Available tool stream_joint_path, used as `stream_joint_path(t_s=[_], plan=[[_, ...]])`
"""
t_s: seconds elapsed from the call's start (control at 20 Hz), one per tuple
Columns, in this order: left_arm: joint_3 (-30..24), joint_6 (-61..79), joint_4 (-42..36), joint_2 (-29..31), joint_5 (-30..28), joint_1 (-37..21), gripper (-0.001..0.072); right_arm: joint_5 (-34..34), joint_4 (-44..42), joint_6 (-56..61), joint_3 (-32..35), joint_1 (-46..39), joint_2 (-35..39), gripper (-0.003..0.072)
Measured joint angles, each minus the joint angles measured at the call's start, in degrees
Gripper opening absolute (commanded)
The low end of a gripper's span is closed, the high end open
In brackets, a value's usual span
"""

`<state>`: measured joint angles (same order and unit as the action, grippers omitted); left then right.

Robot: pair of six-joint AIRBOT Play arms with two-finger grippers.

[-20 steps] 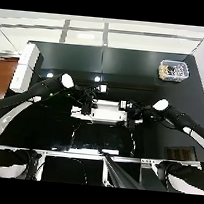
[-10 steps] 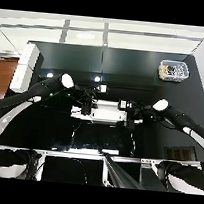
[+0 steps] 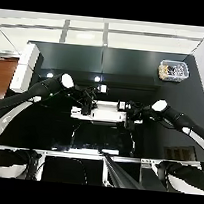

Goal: Fold the box and place the chain.

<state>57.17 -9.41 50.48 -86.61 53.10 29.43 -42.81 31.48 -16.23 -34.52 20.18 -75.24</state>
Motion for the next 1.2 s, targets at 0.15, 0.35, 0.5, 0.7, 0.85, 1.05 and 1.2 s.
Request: stream_joint_path(t_s=[0.15,0.35,0.5,0.7,0.85,1.05,1.2], plan=[[0.0,0.0,0.0,0.0,0.04,0.0,0.0027,0.09,0.07,0.09,0.0,0.0,0.0,0.0686],[-0.02,0.0,0.0,0.0,0.04,0.0,0.0027,0.35,0.15,0.31,0.0,0.0,0.0,0.0686],[0.0,0.0,0.0,0.0,0.09,0.0,0.0027,0.5,0.13,0.46,0.0,0.0,0.0,0.049],[-0.02,-0.02,-0.13,0.0,0.15,0.0,0.0196,0.55,0.13,0.59,0.0,0.0,0.0,0.0486],[0.04,-0.22,0.02,0.48,0.0,-0.02,0.0434,0.63,0.13,0.61,0.0,0.04,0.0,0.0486],[1.27,-4.31,2.69,3.67,0.07,-0.46,0.072,0.63,0.13,0.59,0.0,0.04,0.0,0.0486],[2.03,-13.35,7.96,7.85,1.42,-1.14,0.0712,0.63,0.13,0.59,0.0,0.04,0.0,0.0485]])
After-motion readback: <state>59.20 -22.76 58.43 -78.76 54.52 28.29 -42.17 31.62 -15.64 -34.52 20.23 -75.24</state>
